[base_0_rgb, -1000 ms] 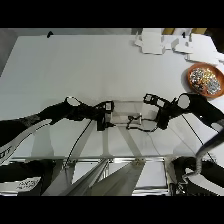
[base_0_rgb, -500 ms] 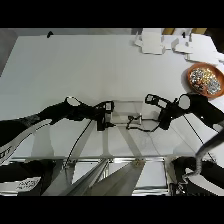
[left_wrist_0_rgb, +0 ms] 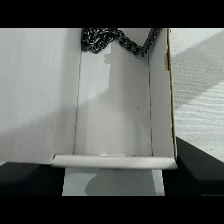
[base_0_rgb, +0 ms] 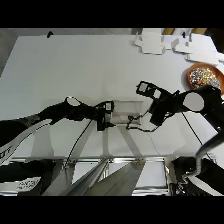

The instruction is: Fold the box and place the chain.

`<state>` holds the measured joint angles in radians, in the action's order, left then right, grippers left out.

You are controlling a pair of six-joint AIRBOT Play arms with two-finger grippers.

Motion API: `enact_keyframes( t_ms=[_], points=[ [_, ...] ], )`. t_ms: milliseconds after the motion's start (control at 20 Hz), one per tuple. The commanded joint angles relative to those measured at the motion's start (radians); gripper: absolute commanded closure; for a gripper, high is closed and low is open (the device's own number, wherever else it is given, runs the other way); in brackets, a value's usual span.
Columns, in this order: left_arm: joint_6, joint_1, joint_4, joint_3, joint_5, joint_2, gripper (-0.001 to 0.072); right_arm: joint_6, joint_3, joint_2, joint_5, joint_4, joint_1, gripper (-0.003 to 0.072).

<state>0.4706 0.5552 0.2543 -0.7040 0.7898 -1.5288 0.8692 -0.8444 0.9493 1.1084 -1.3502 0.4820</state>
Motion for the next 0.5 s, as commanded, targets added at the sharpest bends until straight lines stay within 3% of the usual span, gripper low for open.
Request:
enact_keyframes(
  t_ms=[0,200,450],
  points=[
    [0.000,0.000,0.000,0.000,-0.001,0.001,0.0391,0.083,-0.072,-0.009,-0.051,0.100,0.114,0.0663],
    [0.000,0.000,0.000,0.000,0.000,0.001,0.0391,0.153,-0.074,0.011,-0.138,0.152,0.164,0.0663],
    [0.000,0.000,0.000,0.000,0.000,0.001,0.0391,0.156,-0.074,0.072,-0.161,0.203,0.192,0.0663]
  ],
)
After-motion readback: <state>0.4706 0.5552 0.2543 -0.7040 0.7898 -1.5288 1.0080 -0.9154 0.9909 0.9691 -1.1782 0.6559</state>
